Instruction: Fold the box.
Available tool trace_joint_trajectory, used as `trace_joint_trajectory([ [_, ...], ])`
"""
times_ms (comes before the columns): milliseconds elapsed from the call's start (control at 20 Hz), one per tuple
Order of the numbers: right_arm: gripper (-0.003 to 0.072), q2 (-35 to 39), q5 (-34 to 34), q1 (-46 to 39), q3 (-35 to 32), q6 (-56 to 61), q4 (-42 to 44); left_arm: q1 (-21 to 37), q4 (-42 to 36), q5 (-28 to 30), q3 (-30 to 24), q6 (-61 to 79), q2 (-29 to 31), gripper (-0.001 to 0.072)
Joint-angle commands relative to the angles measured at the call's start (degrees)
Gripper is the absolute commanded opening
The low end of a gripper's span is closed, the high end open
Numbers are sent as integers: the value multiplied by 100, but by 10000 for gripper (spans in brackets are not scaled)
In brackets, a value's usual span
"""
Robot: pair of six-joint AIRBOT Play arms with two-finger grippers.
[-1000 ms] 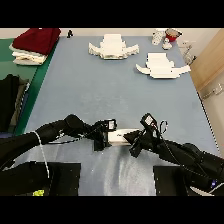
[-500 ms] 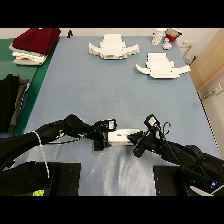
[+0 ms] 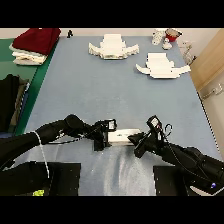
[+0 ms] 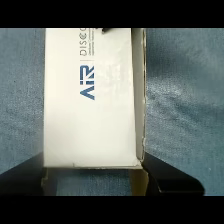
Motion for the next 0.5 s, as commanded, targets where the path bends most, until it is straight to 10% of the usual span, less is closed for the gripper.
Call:
trace_joint_trajectory([
  [0,52,-22,-103,2,-44,28,-17,2,0,0,0,0,0,455],
  [450,51,-15,-107,-2,286,28,-28,2,0,0,0,0,0,455],
])
